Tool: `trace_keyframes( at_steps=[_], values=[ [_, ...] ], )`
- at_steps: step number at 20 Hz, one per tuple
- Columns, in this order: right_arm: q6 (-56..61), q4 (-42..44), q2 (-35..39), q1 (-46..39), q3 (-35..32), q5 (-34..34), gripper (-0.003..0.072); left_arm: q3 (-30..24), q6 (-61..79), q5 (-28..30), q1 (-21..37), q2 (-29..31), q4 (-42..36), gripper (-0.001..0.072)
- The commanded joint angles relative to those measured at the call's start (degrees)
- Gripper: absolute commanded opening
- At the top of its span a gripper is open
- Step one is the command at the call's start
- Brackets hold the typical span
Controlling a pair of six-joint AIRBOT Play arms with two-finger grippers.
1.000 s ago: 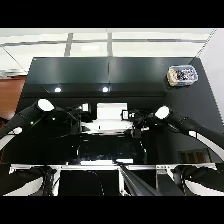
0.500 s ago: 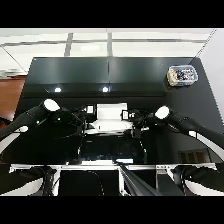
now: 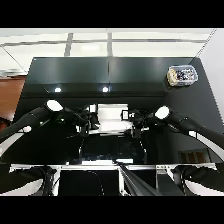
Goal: Fold the box and place the chain.
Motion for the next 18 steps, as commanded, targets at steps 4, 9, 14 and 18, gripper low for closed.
trace_keyframes(
  at_steps=[4,9,14,18],
  values=[
    [-0.26,-0.04,0.0,0.02,0.04,-0.09,0.0231,0.04,-0.9,5.81,-3.02,-0.7,-0.87,0.0234],
    [-0.26,-0.07,0.0,0.02,0.04,-0.09,0.0231,0.04,-2.47,4.31,-2.93,-0.7,-1.09,0.0345],
    [-0.26,-0.07,0.0,0.02,0.04,-0.09,0.0231,0.26,-5.4,3.93,-2.91,-0.5,-0.48,0.0368],
    [-0.26,-0.07,0.0,0.02,0.04,-0.09,0.0231,1.64,-17.81,2.91,-1.2,3.23,6.84,0.002]
  ],
)
